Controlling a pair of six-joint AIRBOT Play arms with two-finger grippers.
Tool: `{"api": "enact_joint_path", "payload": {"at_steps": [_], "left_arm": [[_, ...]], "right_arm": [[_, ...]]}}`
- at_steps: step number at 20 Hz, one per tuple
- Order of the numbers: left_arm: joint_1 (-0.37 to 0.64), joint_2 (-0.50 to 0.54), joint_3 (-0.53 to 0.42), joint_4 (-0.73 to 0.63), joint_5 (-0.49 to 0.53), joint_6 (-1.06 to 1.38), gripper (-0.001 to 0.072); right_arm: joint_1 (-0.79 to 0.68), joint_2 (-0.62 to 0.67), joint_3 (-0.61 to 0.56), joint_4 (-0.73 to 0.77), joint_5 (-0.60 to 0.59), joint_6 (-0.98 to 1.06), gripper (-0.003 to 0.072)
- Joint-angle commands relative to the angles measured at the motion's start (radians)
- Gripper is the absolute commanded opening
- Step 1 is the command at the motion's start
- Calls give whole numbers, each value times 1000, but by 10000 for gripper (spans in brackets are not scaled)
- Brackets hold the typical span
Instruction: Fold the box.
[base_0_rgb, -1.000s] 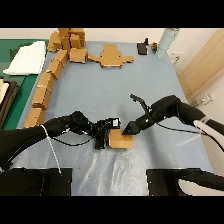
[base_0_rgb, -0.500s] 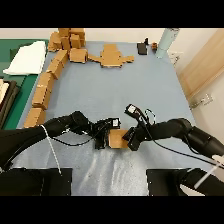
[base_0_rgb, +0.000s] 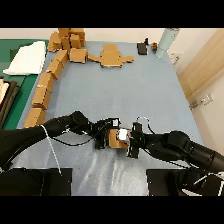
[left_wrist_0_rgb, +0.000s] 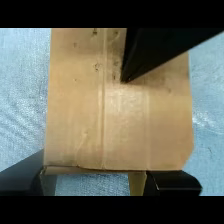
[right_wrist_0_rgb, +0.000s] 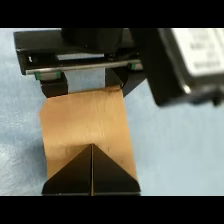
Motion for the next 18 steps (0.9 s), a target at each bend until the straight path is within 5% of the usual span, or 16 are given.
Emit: {"api": "enact_joint_path", "payload": {"at_steps": [1, 4, 7, 9, 18], "left_arm": [[0, -1, 1, 0, 1, 0, 424], [0, 0, 0, 0, 2, 0, 424], [0, -1, 0, 0, 1, 0, 424], [0, -1, 1, 0, 1, 0, 424], [0, -1, 1, 0, 1, 0, 424]], "right_arm": [[52, 5, -4, -91, 49, 1, 9], [51, -3, -5, -84, 46, 1, 315], [51, -3, -4, -83, 45, 1, 391], [51, -3, -4, -83, 37, 1, 519], [51, -82, -4, -105, 17, 1, 523]]}}
